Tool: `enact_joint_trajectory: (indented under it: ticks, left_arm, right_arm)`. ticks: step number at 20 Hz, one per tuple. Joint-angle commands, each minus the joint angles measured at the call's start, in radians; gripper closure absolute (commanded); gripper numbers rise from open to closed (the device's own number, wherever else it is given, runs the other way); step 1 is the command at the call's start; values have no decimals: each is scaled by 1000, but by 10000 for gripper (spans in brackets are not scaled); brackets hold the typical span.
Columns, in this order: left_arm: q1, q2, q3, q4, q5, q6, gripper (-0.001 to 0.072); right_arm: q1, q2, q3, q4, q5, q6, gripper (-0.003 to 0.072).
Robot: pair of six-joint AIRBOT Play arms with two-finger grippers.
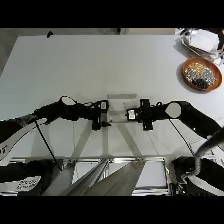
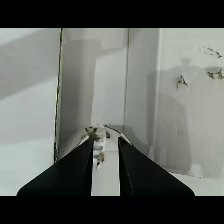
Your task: Fold the box and place the chain.
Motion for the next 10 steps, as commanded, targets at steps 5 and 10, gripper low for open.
enact_joint_trajectory:
  ticks: [5,10]
  left_arm:
    - [0,0,0,0,0,0,501]
    - [0,1,0,0,0,0,501]
  right_arm:
    - [10,-41,0,8,-29,0,515]
    - [10,-62,0,23,-35,0,331]
